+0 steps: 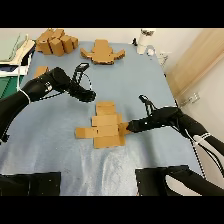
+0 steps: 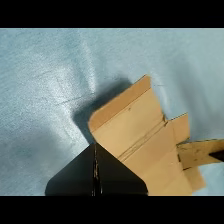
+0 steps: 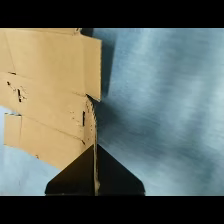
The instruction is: Fold the box.
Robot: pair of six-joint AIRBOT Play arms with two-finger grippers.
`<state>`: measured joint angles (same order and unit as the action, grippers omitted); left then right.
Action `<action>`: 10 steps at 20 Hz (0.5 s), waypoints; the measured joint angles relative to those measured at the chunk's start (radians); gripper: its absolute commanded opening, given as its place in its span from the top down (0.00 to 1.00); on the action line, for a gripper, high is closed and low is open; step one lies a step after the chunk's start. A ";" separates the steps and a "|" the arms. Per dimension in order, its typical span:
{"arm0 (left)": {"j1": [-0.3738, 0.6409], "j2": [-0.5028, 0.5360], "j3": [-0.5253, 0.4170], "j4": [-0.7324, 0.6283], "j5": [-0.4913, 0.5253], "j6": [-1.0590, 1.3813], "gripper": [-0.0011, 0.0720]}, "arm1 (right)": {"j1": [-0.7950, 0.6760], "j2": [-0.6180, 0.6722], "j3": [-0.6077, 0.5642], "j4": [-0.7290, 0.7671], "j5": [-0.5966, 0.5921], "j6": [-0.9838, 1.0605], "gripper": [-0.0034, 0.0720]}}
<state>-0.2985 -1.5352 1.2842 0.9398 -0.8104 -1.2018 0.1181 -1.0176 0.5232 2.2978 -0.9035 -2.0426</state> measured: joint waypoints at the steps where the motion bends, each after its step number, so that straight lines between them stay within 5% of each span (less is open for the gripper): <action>1: 0.000 0.000 0.000 -0.010 0.003 0.000 0.97 | 0.022 -0.003 -0.001 0.003 0.018 0.015 0.95; 2: 0.000 0.000 0.000 -0.023 0.004 -0.002 0.97 | 0.044 -0.008 -0.002 0.007 0.049 0.028 0.95; 3: 0.000 0.000 0.000 -0.039 0.002 -0.003 0.75 | 0.058 -0.010 -0.004 0.006 0.070 0.039 0.95; 4: 0.001 0.000 0.000 -0.047 -0.005 0.001 0.34 | 0.071 -0.012 -0.003 0.008 0.098 0.047 0.95; 10: 0.108 -0.026 -0.001 -0.059 -0.131 -0.011 0.31 | 0.143 -0.017 -0.005 0.004 0.146 0.029 0.95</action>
<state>-0.1909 -1.5612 1.2831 0.8810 -0.9413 -1.2133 0.2611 -1.0348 0.5182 2.3016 -0.7570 -2.0140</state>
